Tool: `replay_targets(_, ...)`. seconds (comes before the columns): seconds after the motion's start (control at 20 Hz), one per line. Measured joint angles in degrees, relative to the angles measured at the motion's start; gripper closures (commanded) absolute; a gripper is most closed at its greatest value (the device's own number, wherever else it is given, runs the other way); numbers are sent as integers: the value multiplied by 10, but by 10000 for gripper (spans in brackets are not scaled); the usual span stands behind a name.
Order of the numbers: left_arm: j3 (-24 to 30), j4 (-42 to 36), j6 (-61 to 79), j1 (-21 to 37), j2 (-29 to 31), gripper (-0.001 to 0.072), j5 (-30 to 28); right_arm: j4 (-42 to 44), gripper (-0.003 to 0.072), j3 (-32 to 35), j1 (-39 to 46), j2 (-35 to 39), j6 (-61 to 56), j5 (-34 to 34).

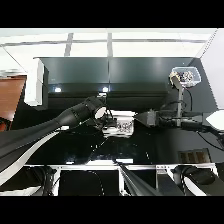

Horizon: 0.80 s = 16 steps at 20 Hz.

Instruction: Fold the box and place the chain.

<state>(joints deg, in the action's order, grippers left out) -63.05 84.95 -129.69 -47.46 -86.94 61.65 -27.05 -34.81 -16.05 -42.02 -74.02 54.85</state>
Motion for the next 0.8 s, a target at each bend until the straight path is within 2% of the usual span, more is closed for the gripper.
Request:
replay_targets(0.1, 0, 0, 0, 0, 0, 678, 0, 3, 665, 0, -22, -14, -1, -22)
replay_targets(0.15, 0, 0, 0, 0, 0, 679, 0, 3, 574, 0, -33, -21, -1, -31)
replay_targets(0.2, 0, 0, 0, 0, 0, 679, 0, 0, 437, 0, -42, -28, -2, -39)
replay_targets(0.45, 0, 0, 0, 0, 0, 680, 0, -43, 422, -1, -30, -42, -10, -36)
replay_targets(0.7, -1, 1, -35, 0, 0, 677, 8, -71, 423, -1, 65, -45, 13, 47)
replay_targets(0.75, -2, 3, -41, 0, 0, 635, 10, -73, 423, -1, 79, -45, 18, 57)
replay_targets(0.8, -4, 3, -45, 0, 1, 440, 14, -77, 423, -1, 91, -45, 21, 67)
